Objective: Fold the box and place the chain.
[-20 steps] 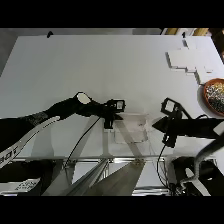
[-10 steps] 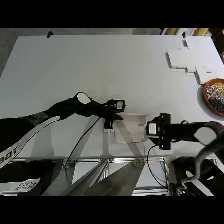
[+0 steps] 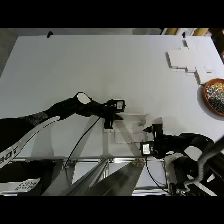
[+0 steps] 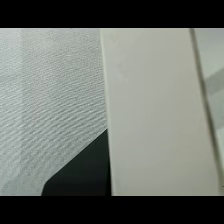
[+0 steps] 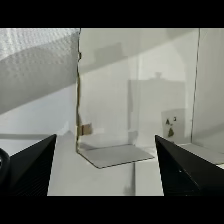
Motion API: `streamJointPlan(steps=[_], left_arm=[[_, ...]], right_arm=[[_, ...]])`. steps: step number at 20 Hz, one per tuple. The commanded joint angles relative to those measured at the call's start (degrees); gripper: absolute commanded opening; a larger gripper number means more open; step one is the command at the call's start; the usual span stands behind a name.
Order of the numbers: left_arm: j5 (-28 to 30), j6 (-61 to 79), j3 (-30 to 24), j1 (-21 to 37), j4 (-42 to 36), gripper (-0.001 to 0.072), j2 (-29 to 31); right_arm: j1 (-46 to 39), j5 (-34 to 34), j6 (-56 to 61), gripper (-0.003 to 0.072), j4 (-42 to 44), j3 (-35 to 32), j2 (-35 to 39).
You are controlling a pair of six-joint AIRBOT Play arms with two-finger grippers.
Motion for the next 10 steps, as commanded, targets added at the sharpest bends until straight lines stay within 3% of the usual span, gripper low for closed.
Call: streamJointPlan(steps=[1, 10], left_arm=[[0.0, 0.0, 0.0, 0.0, 0.0, 0.0011, 0.0], [0.0, 0.0, 0.0, 0.0, 0.0, 0.0011, 0.0]], right_arm=[[1.1, -4.3, 0.9, 0.0684, -0.4, -1.5, -0.3], [-2.6, -8.9, 0.9, 0.0683, -4.2, -1.6, -1.1]])
